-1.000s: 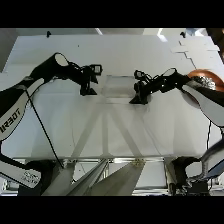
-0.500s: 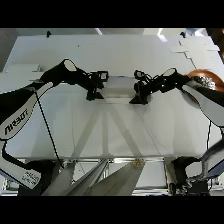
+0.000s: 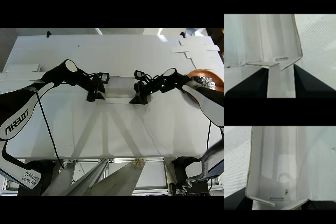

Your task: Fold the box and place the chain.

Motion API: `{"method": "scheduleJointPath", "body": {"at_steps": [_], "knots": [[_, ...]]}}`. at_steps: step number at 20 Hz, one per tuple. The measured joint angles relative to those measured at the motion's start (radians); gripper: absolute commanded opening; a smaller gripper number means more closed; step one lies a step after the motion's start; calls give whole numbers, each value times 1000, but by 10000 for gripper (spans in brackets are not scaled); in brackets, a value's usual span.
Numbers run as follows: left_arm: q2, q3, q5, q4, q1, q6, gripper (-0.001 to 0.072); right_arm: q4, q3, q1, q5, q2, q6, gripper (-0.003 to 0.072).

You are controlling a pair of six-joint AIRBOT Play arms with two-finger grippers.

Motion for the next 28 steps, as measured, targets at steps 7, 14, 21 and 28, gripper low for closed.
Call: {"method": "scheduleJointPath", "body": {"at_steps": [7, 14, 21, 28], "knots": [[0, -1, 39, -43, -8, 17, 112, 0, 0, 0, 0, 0, 0, 501], [0, -1, 24, -103, -11, 20, 245, 0, 0, 0, 0, 0, -2, 501], [0, -1, -9, -111, -11, 19, 426, -1, 0, 0, 1, 0, -2, 501], [0, -1, -5, -173, -11, -38, 202, 0, 0, 0, 2, 0, 2, 501]]}}
